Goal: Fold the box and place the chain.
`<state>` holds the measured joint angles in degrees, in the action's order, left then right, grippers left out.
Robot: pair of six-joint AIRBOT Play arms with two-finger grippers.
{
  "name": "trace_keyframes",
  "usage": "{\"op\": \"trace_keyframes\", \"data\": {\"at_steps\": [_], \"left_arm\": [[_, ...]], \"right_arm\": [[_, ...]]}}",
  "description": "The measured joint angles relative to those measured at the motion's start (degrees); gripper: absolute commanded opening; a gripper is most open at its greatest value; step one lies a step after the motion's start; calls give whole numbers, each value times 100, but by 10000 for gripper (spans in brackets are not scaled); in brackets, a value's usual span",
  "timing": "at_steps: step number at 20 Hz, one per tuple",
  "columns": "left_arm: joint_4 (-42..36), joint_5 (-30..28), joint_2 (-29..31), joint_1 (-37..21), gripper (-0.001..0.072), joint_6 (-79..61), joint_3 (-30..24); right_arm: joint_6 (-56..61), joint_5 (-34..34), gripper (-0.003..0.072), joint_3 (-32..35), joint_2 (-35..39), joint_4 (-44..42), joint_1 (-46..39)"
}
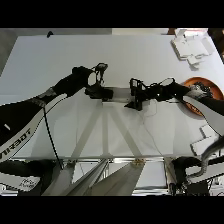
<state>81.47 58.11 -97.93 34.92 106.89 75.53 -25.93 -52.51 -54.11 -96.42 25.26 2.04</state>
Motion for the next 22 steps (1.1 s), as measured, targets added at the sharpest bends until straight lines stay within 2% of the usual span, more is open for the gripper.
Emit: {"op": "trace_keyframes", "data": {"at_steps": [1, 2, 3, 4, 10, 11, 12, 13, 14, 16, 17, 22], "left_arm": [[17, -4, -59, 15, 341, 131, 9], [26, -20, -103, 26, 264, 258, 13], [63, -52, -125, 35, 152, 343, 22], [46, -111, -149, 39, 0, 439, 24], [57, -133, -197, 59, 8, 610, 31], [57, -140, -201, 61, 63, 616, 31], [57, -153, -203, 61, 171, 621, 31], [33, -179, -197, 61, 240, 616, 31], [0, -205, -181, 66, 262, 616, 31], [11, -208, -120, 57, 398, 608, 22], [52, -120, -59, 42, 417, 588, 22], [20, 205, 391, -66, 417, 278, 24]], "right_arm": [[0, 0, 522, 0, 0, 2, 0], [0, -2, 522, 0, 0, 2, 0], [-2, -2, 522, 0, 0, 0, 0], [0, 0, 522, 0, 0, -11, 0], [-2, -31, 522, 0, 2, -7, 0], [-2, -24, 522, 0, 2, -2, 2], [-13, -7, 522, 0, 2, 4, 2], [-31, 59, 522, 0, 0, 24, 2], [-31, 57, 522, 0, 0, 20, -2], [-22, 35, 522, 0, 0, 11, 0], [-20, 28, 522, 0, 0, 9, 0], [-2, 9, 522, 0, 0, 2, 0]]}}
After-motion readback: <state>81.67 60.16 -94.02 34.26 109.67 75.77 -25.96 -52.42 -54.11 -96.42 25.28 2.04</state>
